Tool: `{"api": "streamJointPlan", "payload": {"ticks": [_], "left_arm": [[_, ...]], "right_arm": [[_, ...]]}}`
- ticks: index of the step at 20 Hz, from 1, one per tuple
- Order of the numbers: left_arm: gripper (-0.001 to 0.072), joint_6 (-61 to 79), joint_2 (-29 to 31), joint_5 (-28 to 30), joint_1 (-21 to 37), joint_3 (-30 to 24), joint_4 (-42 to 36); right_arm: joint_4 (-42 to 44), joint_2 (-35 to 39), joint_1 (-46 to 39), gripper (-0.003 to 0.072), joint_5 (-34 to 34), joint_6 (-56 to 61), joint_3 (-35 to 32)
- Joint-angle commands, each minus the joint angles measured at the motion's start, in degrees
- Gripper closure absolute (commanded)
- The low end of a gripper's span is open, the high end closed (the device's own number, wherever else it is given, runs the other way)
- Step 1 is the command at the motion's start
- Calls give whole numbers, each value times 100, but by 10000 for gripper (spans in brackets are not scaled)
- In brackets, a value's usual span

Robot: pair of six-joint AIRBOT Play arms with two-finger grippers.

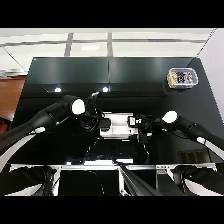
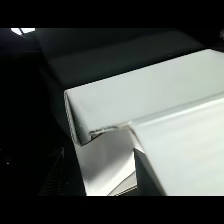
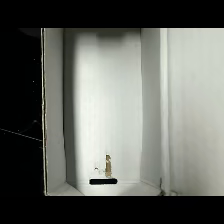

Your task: Fold the box and place the chain.

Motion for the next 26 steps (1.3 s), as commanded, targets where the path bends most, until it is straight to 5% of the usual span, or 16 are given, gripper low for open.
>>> {"api": "streamJointPlan", "payload": {"ticks": [1, 8, 11, 26], "left_arm": [[213, -299, -2, 66, -44, 11, 153], [214, -1419, -7, -173, -599, 459, 1233], [359, -1519, -7, -238, -651, 542, 1292], [359, -1790, -275, -387, -789, 546, 1270]], "right_arm": [[2, -2, 7, 442, 2, 2, 2], [2, -2, 7, 442, 2, 2, 2], [2, -2, 7, 441, 2, 2, 2], [2, -2, 7, 441, 2, 2, 2]]}}
